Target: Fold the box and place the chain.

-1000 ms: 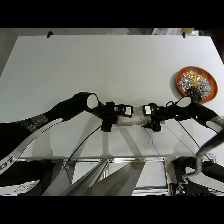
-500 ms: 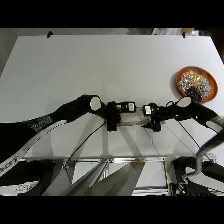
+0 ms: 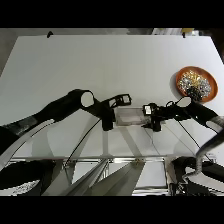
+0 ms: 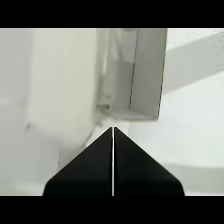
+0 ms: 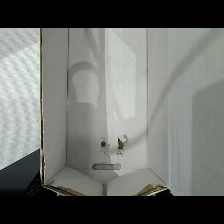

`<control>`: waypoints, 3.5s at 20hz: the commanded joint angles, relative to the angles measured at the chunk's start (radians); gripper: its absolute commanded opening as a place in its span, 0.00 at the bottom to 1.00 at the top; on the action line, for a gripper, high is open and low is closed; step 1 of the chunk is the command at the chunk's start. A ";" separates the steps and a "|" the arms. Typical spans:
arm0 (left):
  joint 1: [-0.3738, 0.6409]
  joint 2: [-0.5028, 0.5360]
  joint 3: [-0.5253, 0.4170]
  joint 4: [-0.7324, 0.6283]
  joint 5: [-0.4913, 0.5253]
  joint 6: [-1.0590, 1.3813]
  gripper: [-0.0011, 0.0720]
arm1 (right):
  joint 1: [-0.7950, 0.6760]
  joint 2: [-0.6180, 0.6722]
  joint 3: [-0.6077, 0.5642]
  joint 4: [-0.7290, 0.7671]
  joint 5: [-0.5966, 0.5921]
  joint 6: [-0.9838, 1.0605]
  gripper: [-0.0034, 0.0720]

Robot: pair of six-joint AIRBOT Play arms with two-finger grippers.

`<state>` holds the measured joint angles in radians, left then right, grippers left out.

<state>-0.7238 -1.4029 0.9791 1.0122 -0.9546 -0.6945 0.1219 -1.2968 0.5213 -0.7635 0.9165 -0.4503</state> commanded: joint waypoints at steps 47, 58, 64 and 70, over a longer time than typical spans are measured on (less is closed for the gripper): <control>0.076 0.061 -0.193 -0.345 0.162 -0.723 0.32 | 0.000 0.000 0.001 0.001 0.000 0.000 0.49; 0.035 0.057 -0.167 -0.270 0.174 -0.773 0.32 | 0.000 0.000 0.001 0.000 0.000 0.000 0.49; -0.022 0.021 -0.068 -0.150 0.163 -0.945 0.32 | 0.000 0.000 0.001 0.000 0.000 0.000 0.49; -0.076 -0.034 0.000 -0.004 0.121 -1.154 0.32 | 0.000 0.000 0.001 0.001 0.000 0.000 0.49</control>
<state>-0.7792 -1.4197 0.9531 0.9279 -0.8146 -1.7279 0.1219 -1.2968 0.5213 -0.7639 0.9169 -0.4503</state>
